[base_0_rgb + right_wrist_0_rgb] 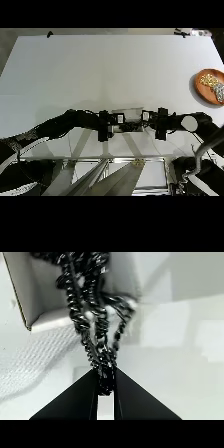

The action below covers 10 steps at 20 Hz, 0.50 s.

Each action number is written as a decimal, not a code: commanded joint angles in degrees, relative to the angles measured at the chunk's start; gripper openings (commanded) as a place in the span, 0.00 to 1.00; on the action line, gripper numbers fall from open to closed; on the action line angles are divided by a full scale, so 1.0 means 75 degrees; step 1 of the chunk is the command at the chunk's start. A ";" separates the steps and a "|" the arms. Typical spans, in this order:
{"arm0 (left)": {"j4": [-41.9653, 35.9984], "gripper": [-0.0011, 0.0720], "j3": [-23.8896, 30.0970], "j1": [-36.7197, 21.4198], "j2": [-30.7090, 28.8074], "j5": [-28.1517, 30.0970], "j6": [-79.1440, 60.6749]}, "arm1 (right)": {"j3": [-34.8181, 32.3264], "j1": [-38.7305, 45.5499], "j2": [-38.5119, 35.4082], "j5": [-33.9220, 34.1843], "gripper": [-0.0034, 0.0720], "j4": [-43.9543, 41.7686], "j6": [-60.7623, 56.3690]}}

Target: Fold the box and place the chain.

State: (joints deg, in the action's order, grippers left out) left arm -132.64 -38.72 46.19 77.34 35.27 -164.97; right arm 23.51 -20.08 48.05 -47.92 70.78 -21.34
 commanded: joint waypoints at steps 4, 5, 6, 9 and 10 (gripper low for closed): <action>0.0003 0.03 -0.0006 -0.0003 -0.0003 0.0006 0.0000 | 0.0009 -0.0003 -0.2296 -0.0146 0.05 -0.0175 -0.0898; 0.0006 0.03 -0.0006 -0.0003 -0.0003 0.0006 0.0000 | 0.0009 -0.0003 -0.2693 -0.0137 0.05 -0.0332 -0.0933; 0.0003 0.03 -0.0006 -0.0003 -0.0003 0.0009 0.0000 | 0.0009 -0.0003 -0.3008 -0.0137 0.05 -0.0519 -0.0933; 0.0003 0.03 -0.0006 -0.0003 -0.0003 0.0006 0.0000 | 0.0009 -0.0003 -0.3652 -0.0154 0.05 -0.1317 -0.0956; 0.0003 0.03 -0.0006 -0.0006 -0.0003 0.0006 0.0000 | 0.0009 -0.0003 -0.3733 -0.0175 0.05 -0.1632 -0.0956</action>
